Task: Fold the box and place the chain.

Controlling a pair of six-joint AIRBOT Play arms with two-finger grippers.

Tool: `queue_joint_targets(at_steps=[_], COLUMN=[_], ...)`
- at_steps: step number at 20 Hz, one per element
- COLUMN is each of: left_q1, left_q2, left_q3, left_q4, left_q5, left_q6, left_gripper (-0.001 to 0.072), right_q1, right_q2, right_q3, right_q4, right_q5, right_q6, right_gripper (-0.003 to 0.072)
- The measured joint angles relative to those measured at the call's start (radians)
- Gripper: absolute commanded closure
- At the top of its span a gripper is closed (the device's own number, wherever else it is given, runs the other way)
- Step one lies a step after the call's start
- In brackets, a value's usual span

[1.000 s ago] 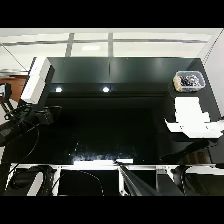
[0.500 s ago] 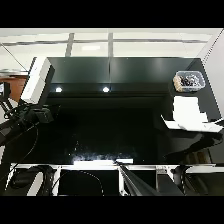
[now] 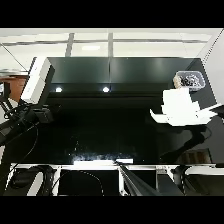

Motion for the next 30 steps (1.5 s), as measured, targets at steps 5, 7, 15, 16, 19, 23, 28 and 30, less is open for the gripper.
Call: queue_joint_targets(at_steps=[5,7,15,16,19,23,28,30], left_q1=[0.0,0.0,-0.008,-0.015,-0.048,-0.08,-0.09,-0.091], left_q2=[0.0,0.0,-0.003,-0.003,-0.011,-0.107,-0.395,-0.525], left_q3=[0.0,0.0,0.0,0.0,0.0,0.001,0.037,0.063], left_q4=[0.0,0.0,-0.052,-0.058,-0.074,-0.084,-0.141,-0.208], left_q5=[-0.038,-0.063,-0.135,-0.138,-0.146,-0.165,-0.261,-0.296], left_q6=[0.0,0.0,0.0,0.002,0.009,-0.038,0.011,0.108], left_gripper=[0.0004,0.0004,0.0004,0.0004,0.0055,0.0093,0.0058,-0.0007], right_q1=[0.124,0.188,0.571,0.635,0.843,1.085,1.272,1.3], right_q2=[0.136,0.2,0.451,0.484,0.581,0.655,0.678,0.681], right_q3=[-0.097,-0.158,-0.488,-0.52,-0.599,-0.679,-0.738,-0.745], right_q4=[0.067,0.077,0.207,0.241,0.311,0.343,0.349,0.349], right_q5=[-0.057,-0.095,-0.357,-0.393,-0.493,-0.645,-0.81,-0.833], right_q6=[0.061,0.09,0.177,0.161,0.047,-0.072,-0.109,-0.108], right_gripper=[0.0645,0.0645,0.0645,0.0645,0.0645,0.0645,0.0645,0.0645])
